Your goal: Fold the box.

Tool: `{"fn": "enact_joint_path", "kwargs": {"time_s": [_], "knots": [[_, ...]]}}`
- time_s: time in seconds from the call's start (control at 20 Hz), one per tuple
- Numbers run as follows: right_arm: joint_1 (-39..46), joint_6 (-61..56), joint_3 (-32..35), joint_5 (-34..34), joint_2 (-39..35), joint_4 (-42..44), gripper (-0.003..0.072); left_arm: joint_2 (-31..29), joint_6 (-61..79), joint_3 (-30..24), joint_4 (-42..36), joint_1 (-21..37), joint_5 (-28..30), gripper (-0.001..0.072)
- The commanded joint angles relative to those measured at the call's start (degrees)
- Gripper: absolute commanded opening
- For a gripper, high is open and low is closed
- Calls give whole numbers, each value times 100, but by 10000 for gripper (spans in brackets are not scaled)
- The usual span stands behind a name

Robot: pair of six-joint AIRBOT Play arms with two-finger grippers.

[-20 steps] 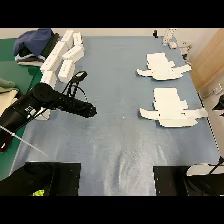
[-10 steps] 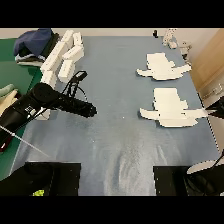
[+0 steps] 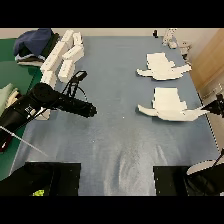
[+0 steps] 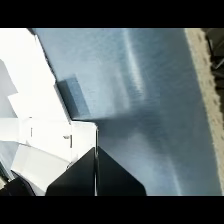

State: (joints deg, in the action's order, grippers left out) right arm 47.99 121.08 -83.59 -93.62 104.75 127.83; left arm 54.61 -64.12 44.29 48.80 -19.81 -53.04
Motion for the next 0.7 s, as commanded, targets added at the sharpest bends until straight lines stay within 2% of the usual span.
{"fn": "enact_joint_path", "kwargs": {"time_s": [0.0, 0.15, 0.3, 0.4, 0.65], "knots": [[-498, -96, -2, -120, -74, 162, 2, -2, 4, -2, 7, 2, 22, 12], [-1211, -608, 92, 50, -417, 236, 1, -2, 0, -2, 7, 2, 186, 12], [-1917, -1484, 651, 247, -1069, 221, 1, -2, -422, -2, 11, 131, 256, 12], [-2389, -1867, 1425, 540, -1735, 175, 1, -4, -470, -2, 9, 356, -96, 12], [-3576, -2496, 3639, 1998, -3740, 155, 1, -74, -315, -9, 9, 1082, -1182, 11]]}}
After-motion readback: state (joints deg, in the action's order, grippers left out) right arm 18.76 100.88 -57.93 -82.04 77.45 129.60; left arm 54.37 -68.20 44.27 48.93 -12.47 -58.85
